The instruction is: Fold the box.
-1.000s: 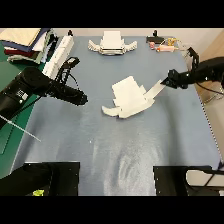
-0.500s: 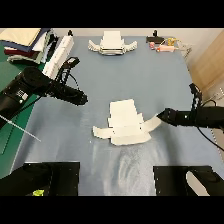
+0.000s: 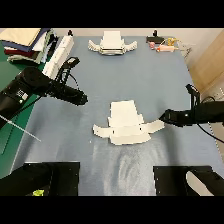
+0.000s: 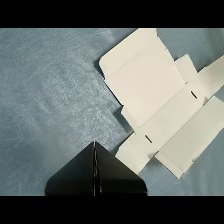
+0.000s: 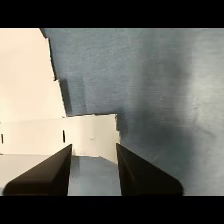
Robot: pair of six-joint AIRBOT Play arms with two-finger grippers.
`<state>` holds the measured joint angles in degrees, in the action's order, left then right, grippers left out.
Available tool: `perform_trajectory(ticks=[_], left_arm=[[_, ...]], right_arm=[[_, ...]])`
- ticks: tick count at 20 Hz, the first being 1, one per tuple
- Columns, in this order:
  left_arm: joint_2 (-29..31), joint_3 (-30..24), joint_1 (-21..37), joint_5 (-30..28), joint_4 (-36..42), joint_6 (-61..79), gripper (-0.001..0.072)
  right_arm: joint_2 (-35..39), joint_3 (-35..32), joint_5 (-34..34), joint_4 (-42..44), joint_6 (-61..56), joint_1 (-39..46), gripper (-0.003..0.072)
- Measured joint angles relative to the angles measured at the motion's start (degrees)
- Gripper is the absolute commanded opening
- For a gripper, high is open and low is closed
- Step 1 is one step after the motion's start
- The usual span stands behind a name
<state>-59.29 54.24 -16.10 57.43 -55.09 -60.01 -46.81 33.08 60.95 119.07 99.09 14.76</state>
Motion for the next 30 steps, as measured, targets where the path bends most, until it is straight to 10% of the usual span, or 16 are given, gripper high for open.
perform_trajectory(ticks=[11, 16, 24, 26, 30], left_arm=[[0.00, 0.00, 0.00, -0.24, 0.07, -0.02, 0.0013], [0.00, 0.00, 0.00, -0.42, 0.22, 0.00, 0.0014], [0.00, 0.00, 2.12, 0.50, 1.33, -2.60, 0.0020], [0.00, 0.00, 3.56, 1.90, 1.36, -2.69, 0.0502], [-0.02, -0.11, 5.38, 4.31, 1.46, -2.99, 0.0531]], right_arm=[[-24.70, 11.17, 10.78, 4.11, 8.50, -0.85, 0.0392], [-27.04, 11.50, 11.34, 8.15, 11.63, -2.60, 0.0025], [-19.65, 2.82, 4.96, 12.63, 15.37, -11.72, 0.0002], [-13.79, -1.46, -0.26, 12.98, 15.61, -15.45, 0.0002], [-3.67, -7.30, -8.41, 13.20, 14.64, -20.28, 0.0002]])
